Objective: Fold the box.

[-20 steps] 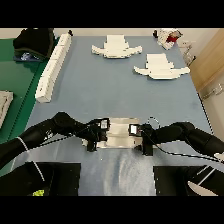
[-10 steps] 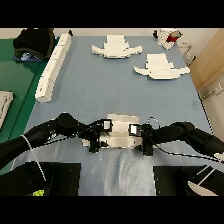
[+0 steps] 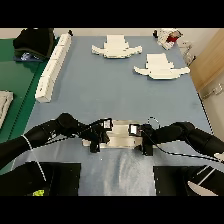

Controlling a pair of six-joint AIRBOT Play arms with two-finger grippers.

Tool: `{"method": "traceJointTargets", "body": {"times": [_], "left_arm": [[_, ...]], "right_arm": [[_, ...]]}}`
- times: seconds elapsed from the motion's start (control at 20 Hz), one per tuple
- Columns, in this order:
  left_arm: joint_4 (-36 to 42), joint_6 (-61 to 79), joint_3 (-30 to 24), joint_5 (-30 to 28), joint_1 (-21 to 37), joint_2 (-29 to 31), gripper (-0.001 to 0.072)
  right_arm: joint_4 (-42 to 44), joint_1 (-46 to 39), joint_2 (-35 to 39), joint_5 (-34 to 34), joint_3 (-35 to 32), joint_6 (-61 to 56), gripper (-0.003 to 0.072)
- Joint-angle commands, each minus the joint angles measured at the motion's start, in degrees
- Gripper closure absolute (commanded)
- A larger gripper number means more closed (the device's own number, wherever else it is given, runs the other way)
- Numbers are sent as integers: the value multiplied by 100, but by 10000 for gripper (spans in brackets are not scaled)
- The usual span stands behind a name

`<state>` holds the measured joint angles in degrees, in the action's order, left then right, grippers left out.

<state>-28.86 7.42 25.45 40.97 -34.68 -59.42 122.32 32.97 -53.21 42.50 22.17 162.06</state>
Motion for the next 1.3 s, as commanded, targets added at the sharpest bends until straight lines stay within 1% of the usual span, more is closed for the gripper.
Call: {"method": "traceJointTargets", "body": {"times": [0.0, 0.15, 0.25, 0.3, 0.4, 0.5, 0.6, 0.75, 0.85, 0.9, 1.05, 1.25], "left_arm": [[-503, -868, 15, -4, 11, 98, 696], [-1285, -2170, 103, 177, 13, 398, 696], [-1749, -3165, 151, 310, 13, 721, 697], [-2037, -3871, 155, 337, 15, 905, 697], [-2778, -5761, 157, 428, 131, 1316, 696], [-3427, -7825, 155, 680, 518, 1718, 696], [-3676, -8950, 155, 1082, 1113, 2031, 696], [-3700, -9475, 118, 1720, 2074, 2072, 696], [-3628, -9589, -28, 1893, 2568, 1982, 696], [-3477, -9543, -122, 1917, 2693, 1923, 696], [-2594, -8961, -466, 1768, 2662, 1722, 697], [-1569, -8411, -837, 1180, 2199, 1335, 697]], "right_arm": [[0, 0, -4, 0, 0, 0, 176], [2, 0, -4, 0, 0, 0, 176], [2, 0, -2, 0, 0, 0, 177], [2, 0, -2, 0, 0, 0, 176], [2, 0, -2, 0, 0, 0, 177], [2, 0, -4, 0, 0, 0, 176], [2, 0, -2, 0, 0, 0, 176], [0, 0, -4, 0, 0, 0, 176], [0, 0, -4, 0, 0, 0, 176], [2, 0, -2, 0, 0, 0, 176], [2, 0, -2, 0, 0, 0, 177], [0, 0, -2, 0, 0, 0, 176]]}}
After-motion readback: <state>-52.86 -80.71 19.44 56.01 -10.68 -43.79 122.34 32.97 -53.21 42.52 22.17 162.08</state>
